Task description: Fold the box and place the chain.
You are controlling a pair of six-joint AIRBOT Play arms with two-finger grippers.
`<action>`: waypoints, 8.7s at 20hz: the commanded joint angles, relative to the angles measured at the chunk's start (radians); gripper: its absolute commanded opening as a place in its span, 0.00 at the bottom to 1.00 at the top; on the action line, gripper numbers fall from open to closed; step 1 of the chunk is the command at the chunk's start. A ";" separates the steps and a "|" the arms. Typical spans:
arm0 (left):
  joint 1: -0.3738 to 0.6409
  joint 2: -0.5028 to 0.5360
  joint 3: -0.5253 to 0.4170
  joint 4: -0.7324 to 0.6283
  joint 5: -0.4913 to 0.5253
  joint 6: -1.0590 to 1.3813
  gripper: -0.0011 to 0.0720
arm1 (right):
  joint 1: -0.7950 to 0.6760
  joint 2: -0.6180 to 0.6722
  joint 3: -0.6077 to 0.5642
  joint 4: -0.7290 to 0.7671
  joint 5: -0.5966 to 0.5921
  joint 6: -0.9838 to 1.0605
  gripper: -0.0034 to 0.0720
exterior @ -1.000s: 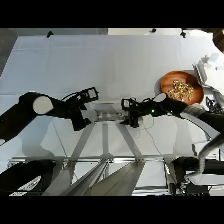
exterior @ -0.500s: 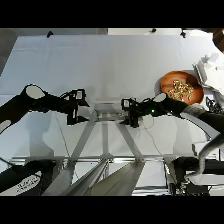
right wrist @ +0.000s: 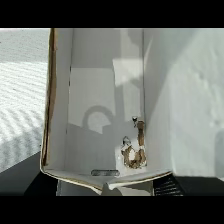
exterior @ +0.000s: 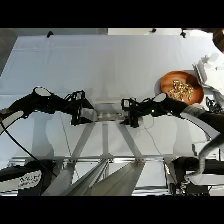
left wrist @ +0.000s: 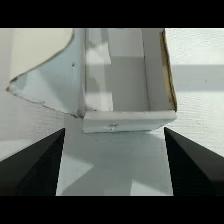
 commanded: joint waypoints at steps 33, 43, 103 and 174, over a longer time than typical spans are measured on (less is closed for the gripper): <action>-0.093 -0.023 0.000 -0.045 0.063 0.027 0.98 | 0.000 0.000 0.001 0.000 0.000 0.000 0.74; -0.176 -0.091 0.005 -0.072 0.189 0.016 0.97 | 0.000 0.000 0.001 0.000 0.000 0.000 0.74; -0.179 -0.091 0.005 -0.089 0.193 0.019 0.31 | 0.000 0.437 0.002 -0.426 0.057 0.536 0.06; -0.179 -0.091 0.005 -0.089 0.193 0.019 0.31 | 0.156 0.198 0.098 -0.586 -0.052 0.715 0.60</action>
